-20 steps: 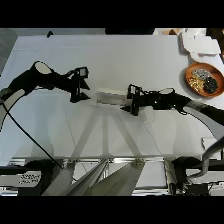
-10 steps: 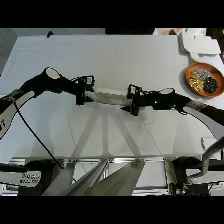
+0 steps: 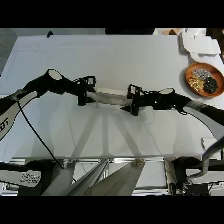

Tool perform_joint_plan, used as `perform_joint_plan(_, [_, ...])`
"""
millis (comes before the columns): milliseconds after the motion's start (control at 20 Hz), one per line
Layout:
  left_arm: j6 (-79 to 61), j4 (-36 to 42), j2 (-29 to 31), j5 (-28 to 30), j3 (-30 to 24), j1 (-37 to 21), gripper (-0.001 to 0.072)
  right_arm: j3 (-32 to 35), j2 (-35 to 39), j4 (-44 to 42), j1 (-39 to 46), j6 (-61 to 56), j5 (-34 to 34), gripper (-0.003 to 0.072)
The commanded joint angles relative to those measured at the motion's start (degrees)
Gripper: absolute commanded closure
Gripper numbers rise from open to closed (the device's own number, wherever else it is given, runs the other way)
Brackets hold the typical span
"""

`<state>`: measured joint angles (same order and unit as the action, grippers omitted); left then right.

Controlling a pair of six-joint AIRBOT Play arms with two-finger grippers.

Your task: Fold the box and place the chain.

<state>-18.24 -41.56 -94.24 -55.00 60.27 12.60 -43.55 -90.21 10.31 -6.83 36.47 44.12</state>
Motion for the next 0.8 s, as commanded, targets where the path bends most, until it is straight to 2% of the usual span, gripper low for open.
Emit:
perform_joint_plan(0, [0.0,0.3,-0.3,-2.0,0.0,0.0,0.0201,0.0,0.0,0.0,0.0,0.0,0.0,0.0189])
perform_joint_plan(50, [-0.3,0.4,-0.3,-3.3,0.0,0.0,0.0219,0.0,0.0,0.0,0.0,0.0,0.0,0.0189])
perform_joint_plan(150, [-2.5,0.7,-0.3,-6.4,0.0,0.0,0.0303,0.0,0.0,0.0,0.0,0.0,0.0,0.0189])
perform_joint_plan(750, [-5.2,1.0,-0.3,-7.8,0.0,-0.3,0.0316,0.0,0.0,0.0,0.0,0.0,0.0,0.0189])
